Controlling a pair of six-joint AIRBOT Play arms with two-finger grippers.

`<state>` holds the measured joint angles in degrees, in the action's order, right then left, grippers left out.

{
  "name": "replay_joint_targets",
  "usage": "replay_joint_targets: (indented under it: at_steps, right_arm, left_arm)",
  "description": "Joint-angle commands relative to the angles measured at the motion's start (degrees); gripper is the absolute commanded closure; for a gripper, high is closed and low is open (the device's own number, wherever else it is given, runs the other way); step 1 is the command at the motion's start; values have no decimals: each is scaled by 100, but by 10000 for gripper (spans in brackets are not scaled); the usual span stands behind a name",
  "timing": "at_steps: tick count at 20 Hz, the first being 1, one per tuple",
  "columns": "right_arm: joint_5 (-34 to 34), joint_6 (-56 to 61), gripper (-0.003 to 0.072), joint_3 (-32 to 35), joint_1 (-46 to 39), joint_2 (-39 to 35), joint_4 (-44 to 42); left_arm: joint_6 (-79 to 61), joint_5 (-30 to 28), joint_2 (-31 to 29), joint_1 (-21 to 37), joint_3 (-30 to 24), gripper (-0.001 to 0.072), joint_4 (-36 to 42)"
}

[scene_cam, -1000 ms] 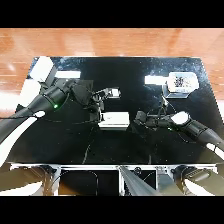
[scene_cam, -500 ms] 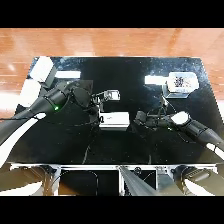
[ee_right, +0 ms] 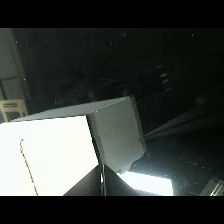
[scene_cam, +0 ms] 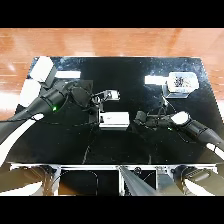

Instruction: Fold the box and place the chain.

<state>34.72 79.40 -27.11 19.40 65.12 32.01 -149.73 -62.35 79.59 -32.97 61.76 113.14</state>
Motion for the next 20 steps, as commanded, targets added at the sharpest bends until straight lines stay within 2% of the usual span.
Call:
replay_joint_targets:
  at_steps: [1,6,20]
  right_arm:
    - [0,0,652,-2,0,4,-2]
    - [0,0,653,-2,0,4,-2]
    - [-2,0,652,0,0,4,-2]
  left_arm:
    - [0,-4,-11,0,-9,89,4]
    - [-348,98,-11,-2,-234,88,-7]
    - [-345,275,55,0,-256,89,70]
